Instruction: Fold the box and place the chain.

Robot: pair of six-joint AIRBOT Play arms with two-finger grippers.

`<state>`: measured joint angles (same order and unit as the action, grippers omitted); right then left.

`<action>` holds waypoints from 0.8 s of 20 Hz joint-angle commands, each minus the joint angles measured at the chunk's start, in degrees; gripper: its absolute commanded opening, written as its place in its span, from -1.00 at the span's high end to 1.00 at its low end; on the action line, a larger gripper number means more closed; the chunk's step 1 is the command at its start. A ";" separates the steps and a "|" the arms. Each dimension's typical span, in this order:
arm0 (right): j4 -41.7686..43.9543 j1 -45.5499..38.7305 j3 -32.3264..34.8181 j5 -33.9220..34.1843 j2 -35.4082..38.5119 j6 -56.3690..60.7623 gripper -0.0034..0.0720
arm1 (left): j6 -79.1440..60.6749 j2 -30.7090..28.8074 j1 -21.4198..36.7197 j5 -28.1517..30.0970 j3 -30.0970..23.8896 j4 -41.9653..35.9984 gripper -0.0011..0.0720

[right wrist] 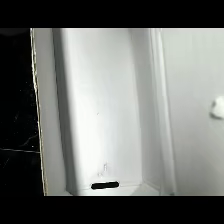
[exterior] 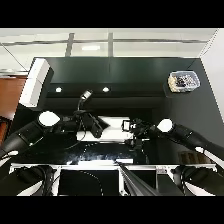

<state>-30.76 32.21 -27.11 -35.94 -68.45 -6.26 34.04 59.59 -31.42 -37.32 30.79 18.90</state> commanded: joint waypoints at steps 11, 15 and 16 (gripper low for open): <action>0.07 0.07 0.00 0.00 -0.04 0.02 -0.37 | -4.96 11.45 -3.67 7.56 3.52 9.60 0.90; 0.07 0.07 0.00 0.00 -0.04 0.02 -0.38 | 8.52 5.86 2.14 -2.36 7.45 28.26 0.90; 0.07 0.07 0.00 0.00 -0.04 0.02 -0.37 | 12.07 3.28 4.42 -5.07 7.72 34.45 0.90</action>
<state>-30.70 32.21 -27.11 -35.97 -68.45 -6.26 36.69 66.92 -30.92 -35.48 36.60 37.98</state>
